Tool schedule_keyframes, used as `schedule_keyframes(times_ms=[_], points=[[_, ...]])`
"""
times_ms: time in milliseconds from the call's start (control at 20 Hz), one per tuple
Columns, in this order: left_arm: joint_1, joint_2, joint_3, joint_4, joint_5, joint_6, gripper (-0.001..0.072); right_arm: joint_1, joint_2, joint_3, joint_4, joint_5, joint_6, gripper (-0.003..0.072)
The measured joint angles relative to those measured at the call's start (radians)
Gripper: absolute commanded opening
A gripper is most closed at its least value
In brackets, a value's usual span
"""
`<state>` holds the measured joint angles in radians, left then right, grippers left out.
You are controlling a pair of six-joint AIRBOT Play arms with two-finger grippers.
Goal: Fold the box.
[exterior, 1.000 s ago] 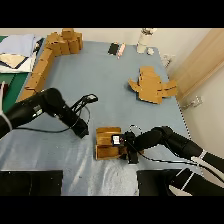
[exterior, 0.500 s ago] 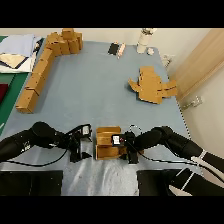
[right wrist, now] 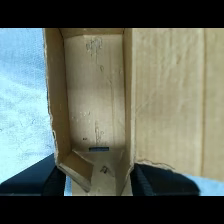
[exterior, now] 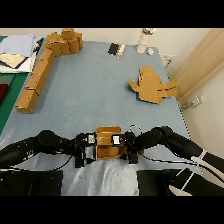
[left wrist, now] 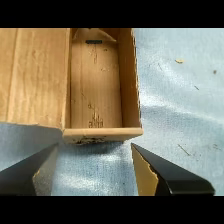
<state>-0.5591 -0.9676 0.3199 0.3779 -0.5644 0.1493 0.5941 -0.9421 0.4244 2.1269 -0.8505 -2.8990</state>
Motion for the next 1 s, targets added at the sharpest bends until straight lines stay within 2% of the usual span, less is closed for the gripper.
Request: schedule_keyframes(times_ms=[500, 900, 950, 1000], points=[[-0.087, -0.041, 0.01, -0.032, 0.051, -0.034, 0.0704, 0.0, 0.0, 0.0, 0.0, 0.0, 0.0, 0.0526], [-0.101, -0.107, 0.06, -0.061, 0.088, -0.038, 0.0701, 0.0, 0.0, 0.0, 0.0, 0.001, 0.0, 0.0525], [-0.102, -0.109, 0.062, -0.061, 0.089, -0.038, 0.0598, 0.0, 0.0, 0.0, 0.0, 0.001, 0.0, 0.0525], [-0.102, -0.111, 0.063, -0.061, 0.089, -0.038, 0.0464, 0.0, 0.0, 0.0, 0.0, 0.001, 0.0, 0.0525]])
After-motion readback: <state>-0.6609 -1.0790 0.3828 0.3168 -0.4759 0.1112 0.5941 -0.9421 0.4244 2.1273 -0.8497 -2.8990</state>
